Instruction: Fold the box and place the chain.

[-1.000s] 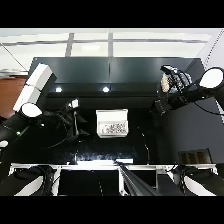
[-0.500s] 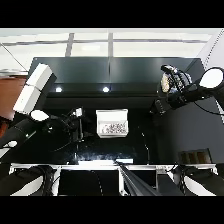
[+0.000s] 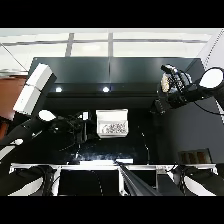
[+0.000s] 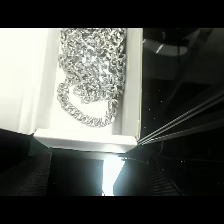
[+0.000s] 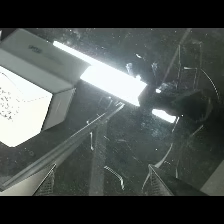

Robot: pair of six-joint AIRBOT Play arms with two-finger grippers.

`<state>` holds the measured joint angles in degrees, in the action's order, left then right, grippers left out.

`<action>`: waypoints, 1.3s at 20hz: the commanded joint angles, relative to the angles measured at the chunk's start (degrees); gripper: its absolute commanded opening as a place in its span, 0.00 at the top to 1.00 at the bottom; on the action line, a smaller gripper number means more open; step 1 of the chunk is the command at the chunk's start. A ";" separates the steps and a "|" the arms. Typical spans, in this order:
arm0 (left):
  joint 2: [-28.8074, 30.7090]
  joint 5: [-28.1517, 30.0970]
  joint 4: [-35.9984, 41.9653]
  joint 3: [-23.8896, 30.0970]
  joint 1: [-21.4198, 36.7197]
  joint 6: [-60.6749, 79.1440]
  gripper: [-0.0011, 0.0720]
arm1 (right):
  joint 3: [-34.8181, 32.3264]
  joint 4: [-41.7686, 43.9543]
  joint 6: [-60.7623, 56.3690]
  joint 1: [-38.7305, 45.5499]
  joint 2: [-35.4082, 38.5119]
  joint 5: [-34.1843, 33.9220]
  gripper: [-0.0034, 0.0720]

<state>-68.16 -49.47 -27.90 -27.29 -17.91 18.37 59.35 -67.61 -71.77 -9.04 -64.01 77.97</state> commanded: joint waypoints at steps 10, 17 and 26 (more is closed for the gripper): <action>-2.54 3.04 -2.67 -2.64 -4.61 -2.36 0.03 | -0.02 0.02 -0.02 0.00 0.00 -0.02 0.02; -2.51 2.71 -3.23 -3.91 -4.57 -2.29 0.02 | -0.02 0.02 -0.02 0.00 0.00 0.22 0.02; -2.49 2.32 -3.43 -5.60 -4.57 -2.34 0.02 | -0.02 0.02 -0.02 0.00 0.00 0.17 0.02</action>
<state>-70.65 -47.11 -31.29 -32.56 -22.48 16.08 59.35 -67.61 -71.79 -9.04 -64.01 78.15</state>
